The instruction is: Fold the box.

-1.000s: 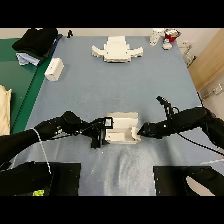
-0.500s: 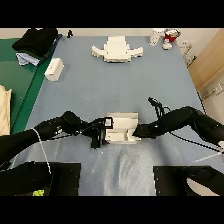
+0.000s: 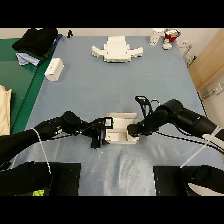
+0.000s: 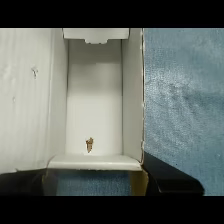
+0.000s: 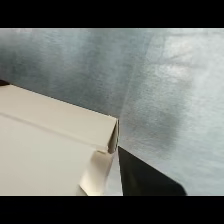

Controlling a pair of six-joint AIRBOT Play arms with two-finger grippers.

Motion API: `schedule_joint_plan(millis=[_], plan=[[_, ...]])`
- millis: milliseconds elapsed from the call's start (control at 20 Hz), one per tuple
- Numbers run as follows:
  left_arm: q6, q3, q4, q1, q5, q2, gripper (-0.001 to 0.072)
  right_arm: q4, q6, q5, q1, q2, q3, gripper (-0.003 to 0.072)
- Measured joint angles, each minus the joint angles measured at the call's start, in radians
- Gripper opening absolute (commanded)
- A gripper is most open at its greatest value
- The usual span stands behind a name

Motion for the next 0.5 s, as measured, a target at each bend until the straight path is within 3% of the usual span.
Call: schedule_joint_plan(millis=[250, 350, 450, 500], plan=[[0.0, 0.0, 0.0, 0.0, 0.0, 0.0, 0.0451, -0.123, 0.158, -0.044, 0.071, -0.075, 0.057, 0.0401], [0.0, 0.0, 0.0, 0.0, 0.0, 0.0, 0.045, -0.148, 0.196, -0.05, 0.081, -0.089, 0.065, 0.0297], [0.0, 0.0, 0.0, 0.0, 0.0, 0.0, 0.0451, -0.165, 0.22, -0.054, 0.084, -0.099, 0.07, 0.0242], [0.0, 0.0, 0.0, 0.0, 0.0, 0.0, 0.0451, -0.17, 0.232, -0.055, 0.086, -0.103, 0.071, 0.0117]])
